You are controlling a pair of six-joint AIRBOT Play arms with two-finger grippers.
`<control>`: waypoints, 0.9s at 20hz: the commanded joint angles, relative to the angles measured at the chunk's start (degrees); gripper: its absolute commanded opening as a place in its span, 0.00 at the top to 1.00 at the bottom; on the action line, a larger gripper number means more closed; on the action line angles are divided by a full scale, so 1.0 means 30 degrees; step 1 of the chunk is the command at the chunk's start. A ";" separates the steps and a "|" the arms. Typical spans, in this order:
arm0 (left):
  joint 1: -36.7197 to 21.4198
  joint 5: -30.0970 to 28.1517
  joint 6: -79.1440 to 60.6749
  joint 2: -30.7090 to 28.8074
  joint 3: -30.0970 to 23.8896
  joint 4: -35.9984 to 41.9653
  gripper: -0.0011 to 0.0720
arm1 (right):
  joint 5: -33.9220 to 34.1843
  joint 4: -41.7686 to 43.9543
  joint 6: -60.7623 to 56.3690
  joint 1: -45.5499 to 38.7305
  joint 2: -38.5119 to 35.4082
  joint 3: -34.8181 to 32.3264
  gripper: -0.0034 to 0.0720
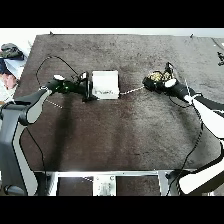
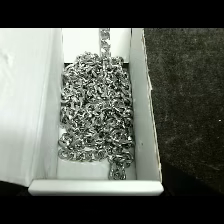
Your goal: Fold the box and place the chain.
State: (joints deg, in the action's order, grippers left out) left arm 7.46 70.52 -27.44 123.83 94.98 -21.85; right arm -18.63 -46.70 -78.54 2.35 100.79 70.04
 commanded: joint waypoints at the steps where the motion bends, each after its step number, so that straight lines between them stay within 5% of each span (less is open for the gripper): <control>1: 0.0000 -0.0007 -0.0007 0.0015 0.0000 0.0000 0.41 | -0.1712 0.0219 0.0729 0.0605 -0.1268 0.0408 0.94; 4: -0.0007 -0.0015 -0.0007 0.0015 0.0000 0.0000 0.41 | -0.3089 0.0211 0.2900 0.2142 -0.4845 0.0401 0.94; 9: -0.0007 -0.0007 -0.0007 0.0015 0.0000 0.0000 0.41 | -0.1166 0.0277 0.4830 0.5231 -0.8794 0.0641 0.94; 14: -0.0007 -0.0015 -0.0007 0.0015 0.0000 0.0000 0.41 | 0.1355 0.0160 0.4838 0.8378 -0.8080 0.1851 0.94; 18: -0.0007 -0.0007 -0.0007 0.0015 0.0000 -0.0007 0.41 | 0.0962 0.0182 0.4758 0.9479 -0.6244 0.1894 0.94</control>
